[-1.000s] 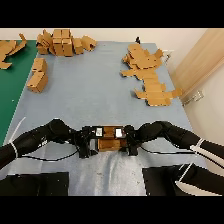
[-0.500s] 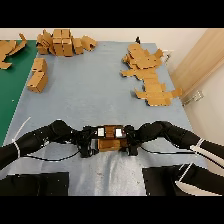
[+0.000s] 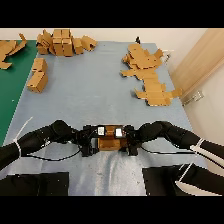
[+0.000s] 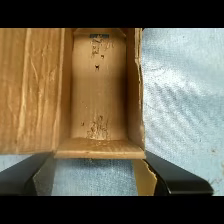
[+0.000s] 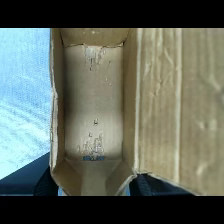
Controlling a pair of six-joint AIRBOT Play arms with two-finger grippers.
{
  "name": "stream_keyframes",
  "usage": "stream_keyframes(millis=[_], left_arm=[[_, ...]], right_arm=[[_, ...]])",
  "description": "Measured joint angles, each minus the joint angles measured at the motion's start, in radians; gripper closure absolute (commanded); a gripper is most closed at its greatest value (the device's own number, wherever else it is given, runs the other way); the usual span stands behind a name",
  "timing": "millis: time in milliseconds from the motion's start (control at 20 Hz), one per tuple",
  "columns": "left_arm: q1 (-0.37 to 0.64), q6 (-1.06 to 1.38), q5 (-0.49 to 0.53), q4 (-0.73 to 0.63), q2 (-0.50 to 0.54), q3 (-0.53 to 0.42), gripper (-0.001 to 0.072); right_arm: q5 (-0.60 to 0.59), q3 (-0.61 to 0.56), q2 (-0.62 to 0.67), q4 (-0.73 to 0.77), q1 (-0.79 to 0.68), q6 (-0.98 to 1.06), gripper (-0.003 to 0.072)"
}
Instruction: Fold the box.
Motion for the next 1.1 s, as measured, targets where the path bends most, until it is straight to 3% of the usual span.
stream_keyframes(millis=[1100], left_arm=[[-0.054,-0.004,0.038,-0.012,-0.026,-0.005,0.0011]], right_arm=[[0.0,0.0,0.0,-0.001,0.0,-0.001,0.0187]])
